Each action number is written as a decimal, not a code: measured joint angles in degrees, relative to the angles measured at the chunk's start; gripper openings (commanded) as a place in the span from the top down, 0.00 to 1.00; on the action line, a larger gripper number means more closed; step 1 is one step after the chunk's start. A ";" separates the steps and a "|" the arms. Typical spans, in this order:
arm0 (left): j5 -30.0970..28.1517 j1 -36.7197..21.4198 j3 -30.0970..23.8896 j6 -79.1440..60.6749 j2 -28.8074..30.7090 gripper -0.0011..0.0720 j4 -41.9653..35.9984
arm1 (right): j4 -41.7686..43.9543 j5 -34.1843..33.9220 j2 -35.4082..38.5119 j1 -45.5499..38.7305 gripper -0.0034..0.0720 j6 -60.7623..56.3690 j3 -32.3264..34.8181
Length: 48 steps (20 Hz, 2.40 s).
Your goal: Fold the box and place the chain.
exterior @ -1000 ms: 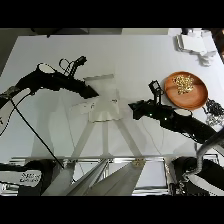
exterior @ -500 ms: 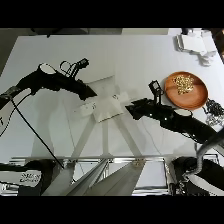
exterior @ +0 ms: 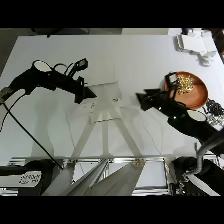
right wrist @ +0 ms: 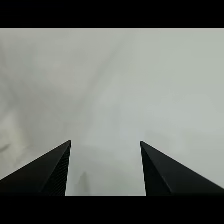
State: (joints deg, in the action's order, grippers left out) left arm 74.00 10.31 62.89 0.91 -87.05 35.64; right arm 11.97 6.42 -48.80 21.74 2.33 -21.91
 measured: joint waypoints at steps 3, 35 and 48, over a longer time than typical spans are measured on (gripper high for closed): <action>0.39 2.78 -0.31 -4.20 1.36 0.98 0.76 | 0.11 -7.52 2.54 0.00 0.38 -0.35 0.00; -16.28 9.81 -3.41 -8.41 -7.48 0.97 -1.40 | 0.26 -11.76 4.22 0.00 0.41 -0.46 0.00; -16.31 9.81 -3.43 -8.41 -7.48 0.97 -1.36 | -22.64 20.98 4.72 0.00 0.41 -13.27 -2.14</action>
State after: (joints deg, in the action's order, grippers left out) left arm 57.69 20.12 59.46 -7.51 -94.52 34.28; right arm -10.68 27.40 -44.07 21.74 -10.94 -24.05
